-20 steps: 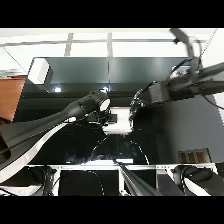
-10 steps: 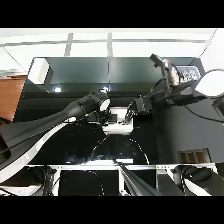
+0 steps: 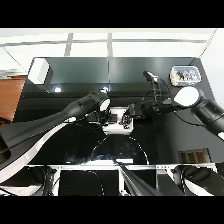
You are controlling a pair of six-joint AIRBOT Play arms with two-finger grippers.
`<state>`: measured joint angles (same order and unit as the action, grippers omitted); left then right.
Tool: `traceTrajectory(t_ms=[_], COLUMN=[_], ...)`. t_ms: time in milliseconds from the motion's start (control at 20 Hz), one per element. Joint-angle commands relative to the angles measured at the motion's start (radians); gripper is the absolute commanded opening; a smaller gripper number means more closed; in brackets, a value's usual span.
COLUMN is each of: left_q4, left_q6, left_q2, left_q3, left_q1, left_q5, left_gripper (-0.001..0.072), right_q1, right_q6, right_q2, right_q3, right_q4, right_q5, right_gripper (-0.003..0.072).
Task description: Fold the box and place the chain.
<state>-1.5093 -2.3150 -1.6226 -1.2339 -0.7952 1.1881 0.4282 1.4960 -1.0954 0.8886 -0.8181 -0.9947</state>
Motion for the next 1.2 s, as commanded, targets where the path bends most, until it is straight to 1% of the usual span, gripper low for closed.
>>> traceTrajectory(t_ms=[0, 100, 200, 350, 450, 550, 600, 650, 700, 750, 850, 1000, 1100, 1150], left_q4=[-0.001, 0.000, 0.000, 0.000, 0.011, 0.064, 0.072, 0.068, 0.048, 0.016, -0.059, -0.190, -0.298, -0.322], left_q6=[0.000, 0.000, 0.000, 0.004, 0.003, -0.013, -0.021, -0.021, -0.020, -0.018, 0.000, 0.042, 0.041, 0.041], left_q2=[0.000, 0.000, 0.000, -0.004, -0.008, -0.007, -0.005, 0.001, 0.017, 0.045, 0.133, 0.286, 0.392, 0.442], left_q3=[0.000, 0.000, 0.000, 0.000, 0.000, -0.016, -0.033, -0.051, -0.068, -0.073, -0.072, -0.052, 0.015, 0.068], left_q1=[0.000, 0.000, 0.000, 0.000, 0.000, 0.000, -0.004, -0.010, -0.017, -0.026, -0.049, -0.073, -0.050, -0.012], left_q5=[-0.006, -0.006, -0.010, -0.018, -0.021, 0.002, 0.028, 0.055, 0.077, 0.083, 0.106, 0.179, 0.228, 0.240], left_gripper=[0.0025, 0.0025, 0.0025, 0.0025, 0.0025, 0.0029, 0.0120, 0.0328, 0.0564, 0.0640, 0.0639, 0.0637, 0.0628, 0.0628], right_q1=[0.019, -0.023, -0.114, -0.245, -0.285, -0.288, -0.288, -0.288, -0.288, -0.288, -0.289, -0.289, -0.289, -0.289], right_q6=[-0.001, -0.002, -0.009, -0.013, -0.035, -0.061, -0.066, -0.068, -0.077, -0.081, -0.091, -0.091, -0.091, -0.091], right_q2=[-0.037, -0.030, 0.000, 0.064, 0.081, 0.082, 0.082, 0.081, 0.081, 0.081, 0.081, 0.081, 0.081, 0.081], right_q3=[-0.006, 0.003, 0.010, 0.010, 0.009, 0.008, 0.008, 0.008, 0.008, 0.008, 0.008, 0.008, 0.006, 0.006], right_q4=[-0.007, -0.045, -0.111, -0.217, -0.233, -0.233, -0.233, -0.233, -0.234, -0.234, -0.234, -0.238, -0.241, -0.242], right_q5=[0.009, -0.053, -0.135, -0.209, -0.240, -0.263, -0.267, -0.266, -0.261, -0.258, -0.258, -0.257, -0.257, -0.257], right_gripper=[0.0404, 0.0404, 0.0404, 0.0404, 0.0404, 0.0404, 0.0404, 0.0404, 0.0404, 0.0404, 0.0404, 0.0404, 0.0404, 0.0404])
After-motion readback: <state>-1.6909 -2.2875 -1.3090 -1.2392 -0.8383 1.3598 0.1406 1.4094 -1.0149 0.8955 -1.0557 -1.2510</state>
